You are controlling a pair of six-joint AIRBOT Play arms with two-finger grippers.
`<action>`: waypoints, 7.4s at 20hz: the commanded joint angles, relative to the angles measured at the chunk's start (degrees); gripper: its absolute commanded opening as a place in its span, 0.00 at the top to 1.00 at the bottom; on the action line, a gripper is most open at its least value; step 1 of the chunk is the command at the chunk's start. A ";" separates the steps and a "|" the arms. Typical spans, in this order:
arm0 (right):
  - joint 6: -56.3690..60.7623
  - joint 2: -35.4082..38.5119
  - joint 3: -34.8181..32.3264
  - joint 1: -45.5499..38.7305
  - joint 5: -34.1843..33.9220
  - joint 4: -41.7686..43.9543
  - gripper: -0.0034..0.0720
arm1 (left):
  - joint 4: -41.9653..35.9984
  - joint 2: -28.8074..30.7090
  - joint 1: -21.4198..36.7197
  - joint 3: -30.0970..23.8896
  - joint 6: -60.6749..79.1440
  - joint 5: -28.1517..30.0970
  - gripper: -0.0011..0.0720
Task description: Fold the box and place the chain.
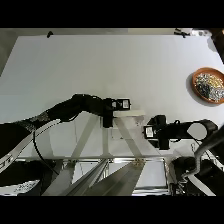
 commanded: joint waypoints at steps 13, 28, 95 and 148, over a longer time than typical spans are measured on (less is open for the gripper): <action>6.47 2.97 -8.15 4.28 -17.97 4.35 0.02 | 0.02 0.00 0.02 -0.02 0.02 0.00 0.97; 11.17 2.97 -9.73 6.62 -23.21 8.39 0.03 | 0.02 0.00 0.02 -0.02 0.02 0.02 0.97; -35.60 -22.75 0.57 -9.22 -8.31 34.71 0.11 | 0.02 0.00 0.02 -0.02 0.02 0.00 0.97; -40.33 -32.61 5.09 -13.03 -4.26 33.99 0.49 | 0.02 0.00 0.02 -0.02 0.02 0.02 0.97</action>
